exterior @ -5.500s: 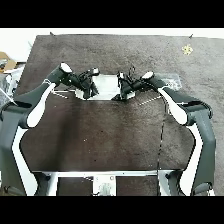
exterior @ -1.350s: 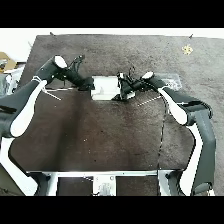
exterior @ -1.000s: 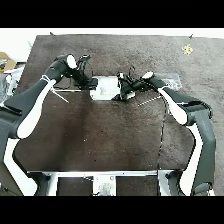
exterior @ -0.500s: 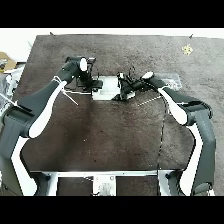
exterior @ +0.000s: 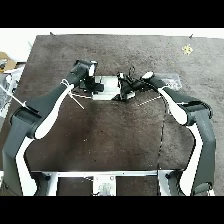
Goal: Fold the box and place the chain.
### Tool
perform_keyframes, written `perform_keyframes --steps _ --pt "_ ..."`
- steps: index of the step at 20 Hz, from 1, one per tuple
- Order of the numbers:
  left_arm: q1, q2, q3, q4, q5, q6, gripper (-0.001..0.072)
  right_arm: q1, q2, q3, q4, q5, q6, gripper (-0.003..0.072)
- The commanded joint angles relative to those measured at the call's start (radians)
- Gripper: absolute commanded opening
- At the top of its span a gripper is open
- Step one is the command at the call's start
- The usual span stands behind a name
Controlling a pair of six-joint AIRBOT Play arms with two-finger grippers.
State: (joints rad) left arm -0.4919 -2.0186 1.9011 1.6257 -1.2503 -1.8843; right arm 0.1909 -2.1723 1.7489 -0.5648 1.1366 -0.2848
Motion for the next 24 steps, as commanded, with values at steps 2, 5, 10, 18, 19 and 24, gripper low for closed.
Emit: perform_keyframes --steps 2,5,10,18,19,24 --pt "-0.014 -0.012 0.006 0.063 0.006 -0.071 0.0269 0.001 0.000 0.000 0.000 0.000 0.000 0.0438" --pt "-0.029 -0.015 0.006 0.121 0.004 -0.127 0.0218 0.001 0.000 0.000 0.000 0.000 0.000 0.0438" --pt "-0.031 -0.031 0.008 0.122 0.003 -0.133 0.0194 0.001 0.000 0.000 0.000 0.000 0.000 0.0438" --pt "-0.032 -0.032 0.008 0.116 0.013 -0.158 0.0012 0.001 0.000 0.000 0.000 0.000 0.000 0.0437" --pt "-0.032 -0.032 0.008 0.114 0.020 -0.157 0.0022 0.001 0.000 0.000 0.000 0.000 0.000 0.0438" --pt "-0.032 -0.031 0.025 0.063 0.031 -0.149 0.0451 0.001 0.000 0.000 0.000 0.000 0.000 0.0438"
